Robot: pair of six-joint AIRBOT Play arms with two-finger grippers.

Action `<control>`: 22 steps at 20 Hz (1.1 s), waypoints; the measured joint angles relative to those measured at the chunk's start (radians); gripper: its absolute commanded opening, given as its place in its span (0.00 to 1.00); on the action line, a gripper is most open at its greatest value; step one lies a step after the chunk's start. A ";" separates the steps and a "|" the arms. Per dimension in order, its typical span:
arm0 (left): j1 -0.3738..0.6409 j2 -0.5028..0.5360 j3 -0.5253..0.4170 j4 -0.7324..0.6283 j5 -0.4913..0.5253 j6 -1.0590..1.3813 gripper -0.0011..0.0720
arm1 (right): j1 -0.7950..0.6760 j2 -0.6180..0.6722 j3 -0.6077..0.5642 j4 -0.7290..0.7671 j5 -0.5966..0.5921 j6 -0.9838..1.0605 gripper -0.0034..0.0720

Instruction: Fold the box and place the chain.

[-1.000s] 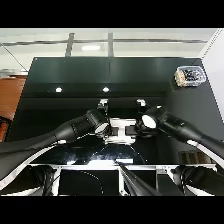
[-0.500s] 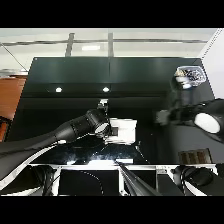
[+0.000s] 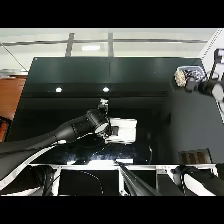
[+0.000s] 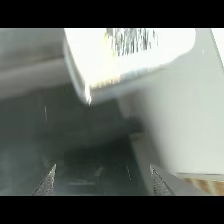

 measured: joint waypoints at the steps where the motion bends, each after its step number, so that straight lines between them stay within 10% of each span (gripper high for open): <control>1: 0.000 0.000 0.000 0.000 0.002 0.000 0.06 | -0.032 -0.081 0.077 0.039 -0.009 -0.014 0.97; 9: 0.000 0.000 0.000 -0.004 -0.014 0.000 0.06 | -0.228 -0.638 0.723 0.378 0.293 0.087 0.92; 22: 0.000 0.000 0.000 -0.003 -0.022 0.005 0.06 | -0.257 -0.818 0.830 0.620 0.249 0.198 0.83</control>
